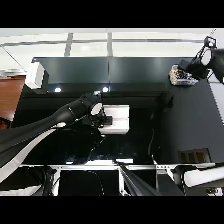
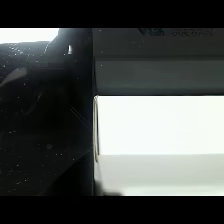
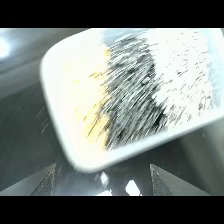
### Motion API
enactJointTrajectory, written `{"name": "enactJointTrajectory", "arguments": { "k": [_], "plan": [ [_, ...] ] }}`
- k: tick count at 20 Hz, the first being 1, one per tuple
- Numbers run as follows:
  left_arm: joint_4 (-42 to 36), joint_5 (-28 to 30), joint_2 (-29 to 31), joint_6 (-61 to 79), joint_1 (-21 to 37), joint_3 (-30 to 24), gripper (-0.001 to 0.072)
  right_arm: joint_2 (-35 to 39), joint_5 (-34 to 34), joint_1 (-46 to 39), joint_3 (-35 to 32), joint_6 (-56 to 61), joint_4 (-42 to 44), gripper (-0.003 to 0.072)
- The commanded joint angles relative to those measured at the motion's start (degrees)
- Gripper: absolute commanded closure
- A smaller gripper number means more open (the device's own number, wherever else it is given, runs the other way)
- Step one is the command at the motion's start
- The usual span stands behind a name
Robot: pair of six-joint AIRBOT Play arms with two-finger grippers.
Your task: Fold the box and place the chain.
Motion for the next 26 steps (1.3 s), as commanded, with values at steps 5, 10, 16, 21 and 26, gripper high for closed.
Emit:
{"name": "enactJointTrajectory", "arguments": {
  "k": [5,10,16,21,26],
  "plan": [
    [0.0,0.0,0.0,0.1,0.0,0.0,0.0687,-22.4,12.9,-4.0,26.3,-2.1,5.8,0.0088],
    [0.0,0.0,0.0,0.1,0.0,0.0,0.0686,-24.6,14.3,-4.0,26.2,-2.2,4.0,0.0296],
    [0.0,0.0,0.0,0.1,0.0,0.0,0.0687,-16.2,16.7,-4.0,28.6,-10.0,2.5,0.0672],
    [0.0,0.1,0.0,0.1,0.0,0.0,0.0687,-2.9,20.9,-4.0,28.6,-16.9,3.6,0.0673],
    [0.0,0.0,0.0,0.1,0.0,0.0,0.0687,10.6,25.3,-3.4,28.3,-21.4,10.7,0.0672]
  ]
}}
